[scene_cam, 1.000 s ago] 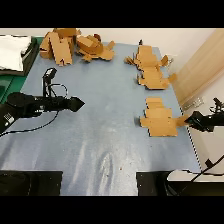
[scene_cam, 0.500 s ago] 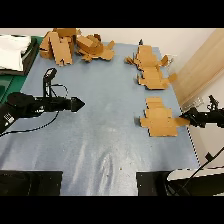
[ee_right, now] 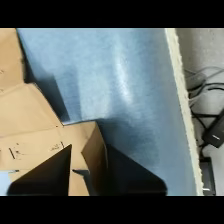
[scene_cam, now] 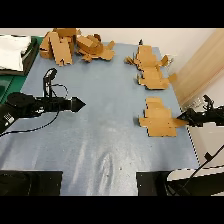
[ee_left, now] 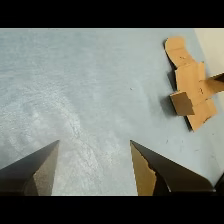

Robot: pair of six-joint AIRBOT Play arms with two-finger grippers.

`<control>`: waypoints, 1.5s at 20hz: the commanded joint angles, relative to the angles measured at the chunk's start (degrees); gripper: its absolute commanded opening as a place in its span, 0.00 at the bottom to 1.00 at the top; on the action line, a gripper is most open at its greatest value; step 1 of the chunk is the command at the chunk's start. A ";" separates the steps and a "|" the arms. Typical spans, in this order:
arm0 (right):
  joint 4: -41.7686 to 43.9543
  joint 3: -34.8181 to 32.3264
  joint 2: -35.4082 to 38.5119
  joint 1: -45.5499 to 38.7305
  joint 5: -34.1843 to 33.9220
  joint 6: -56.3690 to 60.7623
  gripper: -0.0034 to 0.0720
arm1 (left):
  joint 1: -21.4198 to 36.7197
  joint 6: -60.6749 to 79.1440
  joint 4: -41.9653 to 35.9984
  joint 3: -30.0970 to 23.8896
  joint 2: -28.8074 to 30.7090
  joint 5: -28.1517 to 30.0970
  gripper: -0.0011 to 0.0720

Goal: Fold the box.

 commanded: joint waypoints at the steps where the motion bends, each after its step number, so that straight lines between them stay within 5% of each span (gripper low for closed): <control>1: -3.63 0.04 -0.02 0.24 0.15 0.46 0.31 | -0.02 -0.07 0.02 0.04 -0.02 -1.36 0.96; 3: -2.51 0.04 -0.02 0.48 1.70 0.26 0.05 | -0.02 -0.07 0.00 0.04 -0.02 -1.57 0.96; 8: 11.63 0.04 0.00 4.92 5.44 -0.35 0.05 | 0.04 -4.70 -0.57 0.04 -0.11 -2.01 0.96; 12: 19.76 0.04 0.37 21.24 4.26 -1.33 0.05 | 0.04 -7.67 -0.39 0.04 -2.14 -2.12 0.96; 19: 23.96 -0.35 3.82 49.70 -14.01 -3.63 0.05 | 3.13 -12.04 -0.42 0.07 -7.37 -9.40 0.96; 24: 23.76 -13.92 12.20 53.81 -24.92 -3.61 0.05 | 9.16 -11.69 0.13 0.09 -7.89 -15.98 0.96; 30: 23.93 -33.97 29.81 54.03 -30.45 -10.56 0.05 | 9.22 -9.81 0.46 0.09 -7.89 -14.91 0.96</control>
